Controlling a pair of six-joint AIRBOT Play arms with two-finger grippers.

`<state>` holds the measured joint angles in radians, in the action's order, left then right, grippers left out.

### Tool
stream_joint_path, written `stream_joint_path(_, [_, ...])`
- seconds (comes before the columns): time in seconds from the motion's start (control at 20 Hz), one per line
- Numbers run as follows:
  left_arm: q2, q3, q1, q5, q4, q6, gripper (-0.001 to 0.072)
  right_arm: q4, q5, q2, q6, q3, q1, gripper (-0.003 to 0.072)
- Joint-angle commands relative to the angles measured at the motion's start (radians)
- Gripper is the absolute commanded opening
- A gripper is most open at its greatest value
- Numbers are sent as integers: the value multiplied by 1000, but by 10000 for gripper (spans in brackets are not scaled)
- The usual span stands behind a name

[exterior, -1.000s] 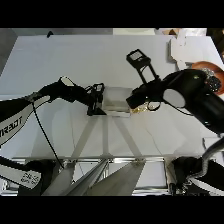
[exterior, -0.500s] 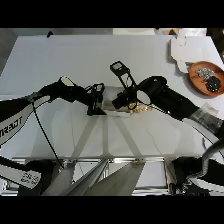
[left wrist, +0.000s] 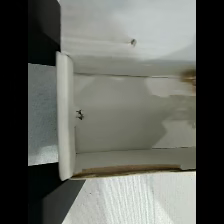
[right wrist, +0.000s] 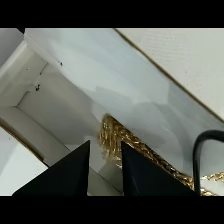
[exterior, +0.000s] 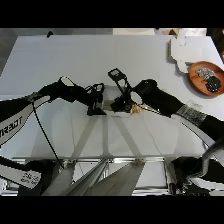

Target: Fold the box and place the chain.

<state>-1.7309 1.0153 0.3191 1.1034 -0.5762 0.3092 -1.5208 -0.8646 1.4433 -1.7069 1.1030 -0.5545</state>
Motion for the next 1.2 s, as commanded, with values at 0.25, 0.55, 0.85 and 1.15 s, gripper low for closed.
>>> stream_joint_path(0.25, [-1,0,0,0,0,0,380,6,-64,-89,37,1,-1,231])
stream_joint_path(0.55, [0,0,0,-1,0,0,380,-103,-185,-359,306,1,40,415])
stream_joint_path(0.85, [0,0,0,0,0,0,380,47,-243,-394,846,-11,279,483])
stream_joint_path(1.15, [-1,0,0,0,0,0,380,270,-161,-275,1365,-155,437,611])
